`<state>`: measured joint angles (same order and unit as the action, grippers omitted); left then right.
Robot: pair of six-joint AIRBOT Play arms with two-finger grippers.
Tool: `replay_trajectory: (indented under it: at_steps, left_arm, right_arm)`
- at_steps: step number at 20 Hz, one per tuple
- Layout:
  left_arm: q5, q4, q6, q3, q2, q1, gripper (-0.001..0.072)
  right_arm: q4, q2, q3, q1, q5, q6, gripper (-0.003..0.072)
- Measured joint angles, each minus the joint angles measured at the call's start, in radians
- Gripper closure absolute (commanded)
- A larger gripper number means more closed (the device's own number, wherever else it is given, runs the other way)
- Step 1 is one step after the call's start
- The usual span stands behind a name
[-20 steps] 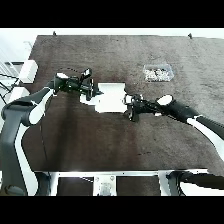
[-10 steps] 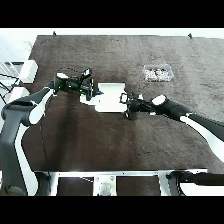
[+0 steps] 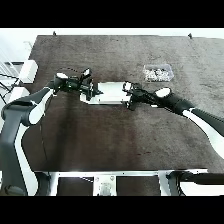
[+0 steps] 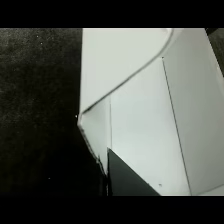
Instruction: Fold the box and place the chain.
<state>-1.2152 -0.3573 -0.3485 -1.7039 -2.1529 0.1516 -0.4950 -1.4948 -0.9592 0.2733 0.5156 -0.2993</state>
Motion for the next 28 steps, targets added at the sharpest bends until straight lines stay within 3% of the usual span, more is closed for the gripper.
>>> replay_trajectory:
  at_steps: [7, 20, 28]
  left_arm:
    - [-0.003, 0.0, 0.0, 0.0, 0.0, 0.0, 0.069]
    - [-0.006, 0.0, 0.0, 0.0, 0.0, 0.0, 0.069]
    - [-0.008, 0.0, 0.0, 0.0, 0.0, 0.0, 0.069]
  right_arm:
    - [0.008, -0.08, -0.097, -0.071, 0.086, -0.008, 0.0071]
    - [0.003, -0.324, -0.376, -0.198, 0.52, 0.042, 0.0071]
    - [-0.021, -0.437, -0.486, -0.201, 0.671, 0.068, 0.0071]
